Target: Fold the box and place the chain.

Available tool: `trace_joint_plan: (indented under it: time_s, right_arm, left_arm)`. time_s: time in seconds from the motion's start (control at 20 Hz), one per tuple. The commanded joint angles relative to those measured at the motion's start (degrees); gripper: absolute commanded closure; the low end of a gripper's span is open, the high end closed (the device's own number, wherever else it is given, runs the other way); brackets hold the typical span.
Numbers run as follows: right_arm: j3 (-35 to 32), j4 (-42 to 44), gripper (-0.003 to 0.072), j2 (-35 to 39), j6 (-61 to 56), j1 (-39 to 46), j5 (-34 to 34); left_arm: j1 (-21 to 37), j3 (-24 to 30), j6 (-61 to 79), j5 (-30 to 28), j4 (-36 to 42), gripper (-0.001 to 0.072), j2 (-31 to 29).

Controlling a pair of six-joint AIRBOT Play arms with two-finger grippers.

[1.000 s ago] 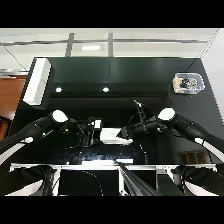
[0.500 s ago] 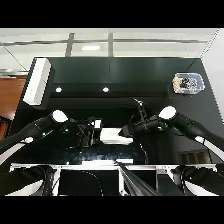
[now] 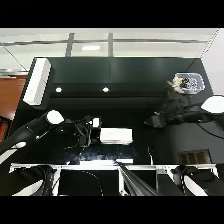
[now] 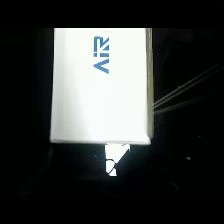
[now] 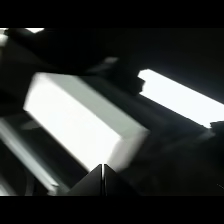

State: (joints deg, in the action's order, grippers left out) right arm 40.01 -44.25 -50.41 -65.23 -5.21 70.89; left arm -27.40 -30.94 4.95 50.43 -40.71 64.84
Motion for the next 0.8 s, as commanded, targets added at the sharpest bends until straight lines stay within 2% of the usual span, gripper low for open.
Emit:
trace_joint_plan:
  time_s: [0.0, 0.2, 0.35, 0.6, 0.75]
  right_arm:
    - [0.26, -9.64, 0.0675, 5.42, -3.41, 6.51, 2.34]
    - [-0.35, -9.6, 0.0674, 5.42, -3.41, 6.99, 0.81]
    - [-1.49, -9.53, 0.0674, 5.42, -3.45, 6.99, -0.13]
    - [-3.37, -9.33, 0.0675, 5.42, -4.02, 6.99, -1.51]
    - [-3.37, -9.14, 0.0675, 5.42, -4.28, 6.99, -1.4]
  left_arm:
    - [-0.02, -0.04, -8.44, 6.25, -4.46, -0.0008, -4.37]
    - [-0.15, -1.51, -11.67, 4.2, 1.95, -0.0008, -6.29]
    - [-2.89, -3.52, -11.63, -2.64, 8.15, -0.0007, -5.51]
    - [-11.06, -9.88, -12.22, -4.15, 8.37, -0.0006, 3.74]
    - [-12.39, -12.61, -15.72, -3.56, 8.35, -0.0003, 8.85]
